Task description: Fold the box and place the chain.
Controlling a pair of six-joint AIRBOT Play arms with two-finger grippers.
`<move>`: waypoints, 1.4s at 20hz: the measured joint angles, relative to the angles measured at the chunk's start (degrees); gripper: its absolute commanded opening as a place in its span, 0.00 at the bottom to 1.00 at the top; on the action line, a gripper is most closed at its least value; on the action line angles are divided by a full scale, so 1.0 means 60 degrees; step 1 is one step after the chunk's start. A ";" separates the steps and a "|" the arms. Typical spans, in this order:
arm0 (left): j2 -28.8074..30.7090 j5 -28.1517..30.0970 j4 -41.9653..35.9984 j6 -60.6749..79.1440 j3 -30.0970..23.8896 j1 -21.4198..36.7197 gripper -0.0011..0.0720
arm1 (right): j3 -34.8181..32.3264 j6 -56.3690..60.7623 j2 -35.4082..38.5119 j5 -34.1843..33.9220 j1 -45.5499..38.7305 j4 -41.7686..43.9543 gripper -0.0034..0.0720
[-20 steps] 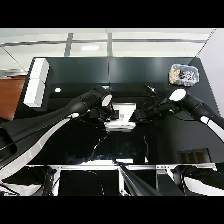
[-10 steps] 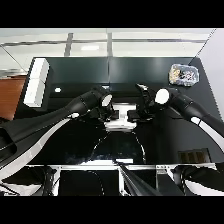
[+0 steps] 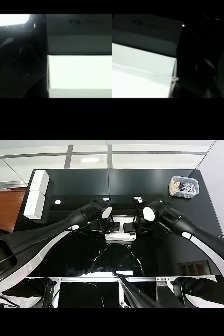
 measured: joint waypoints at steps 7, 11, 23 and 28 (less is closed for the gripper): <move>0.0000 -0.0007 0.0000 0.0000 0.0000 -0.0004 0.05 | 0.0025 0.0532 -0.0153 0.0200 0.0106 -0.0404 0.31; 0.0000 -0.0007 0.0004 0.0000 0.0000 -0.0004 0.05 | 0.0091 0.0871 -0.0430 0.0310 0.0113 -0.0433 0.31; 0.0000 0.0000 0.0007 0.0004 0.0000 -0.0004 0.05 | 0.0240 0.1869 -0.0674 0.0444 0.0168 -0.0743 0.30; 0.0000 -0.0015 0.0007 0.0007 0.0000 -0.0004 0.05 | 0.0240 0.1949 -0.0816 0.0466 0.0233 -0.0707 0.28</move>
